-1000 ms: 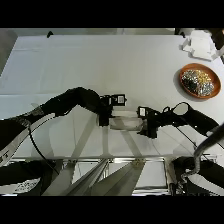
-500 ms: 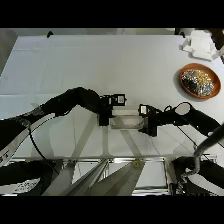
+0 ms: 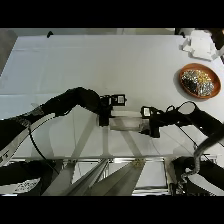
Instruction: Fold the box and place the chain.
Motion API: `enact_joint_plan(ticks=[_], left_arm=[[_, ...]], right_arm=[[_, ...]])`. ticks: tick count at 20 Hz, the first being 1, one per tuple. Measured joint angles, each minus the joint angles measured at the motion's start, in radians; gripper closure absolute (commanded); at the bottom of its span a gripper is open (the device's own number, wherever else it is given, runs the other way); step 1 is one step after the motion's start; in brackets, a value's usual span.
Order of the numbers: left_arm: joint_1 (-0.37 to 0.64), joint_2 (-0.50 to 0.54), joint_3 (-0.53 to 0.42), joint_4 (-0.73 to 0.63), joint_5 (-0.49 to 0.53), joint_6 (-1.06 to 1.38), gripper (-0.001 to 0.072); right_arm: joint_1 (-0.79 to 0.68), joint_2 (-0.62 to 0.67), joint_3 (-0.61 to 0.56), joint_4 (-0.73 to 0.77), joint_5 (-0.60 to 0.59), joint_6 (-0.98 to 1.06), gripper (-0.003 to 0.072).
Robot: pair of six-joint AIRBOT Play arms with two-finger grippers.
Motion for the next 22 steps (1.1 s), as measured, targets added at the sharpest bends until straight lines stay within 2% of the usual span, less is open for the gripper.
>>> enact_joint_plan(ticks=[5, 9, 13, 15, 16, 22], left_arm=[[0.000, 0.001, 0.000, 0.002, -0.002, 0.000, 0.0699], [0.000, 0.001, 0.000, 0.001, -0.003, 0.000, 0.0699], [0.000, 0.001, 0.000, 0.000, -0.003, 0.000, 0.0699], [0.000, 0.000, 0.000, -0.001, -0.003, 0.000, 0.0699], [0.000, 0.000, 0.000, -0.003, -0.004, 0.000, 0.0699], [-0.001, 0.000, 0.000, -0.003, -0.005, 0.000, 0.0699]], right_arm=[[0.000, 0.001, 0.018, 0.037, -0.014, -0.011, 0.0013], [0.000, -0.006, 0.022, 0.043, -0.035, -0.032, 0.0169], [0.000, -0.009, 0.023, 0.028, -0.045, -0.056, 0.0178], [0.000, -0.010, 0.019, 0.013, -0.053, -0.061, 0.0266], [0.000, -0.010, 0.015, 0.005, -0.062, -0.062, 0.0286], [0.000, -0.010, 0.003, -0.011, -0.096, -0.067, 0.0287]])
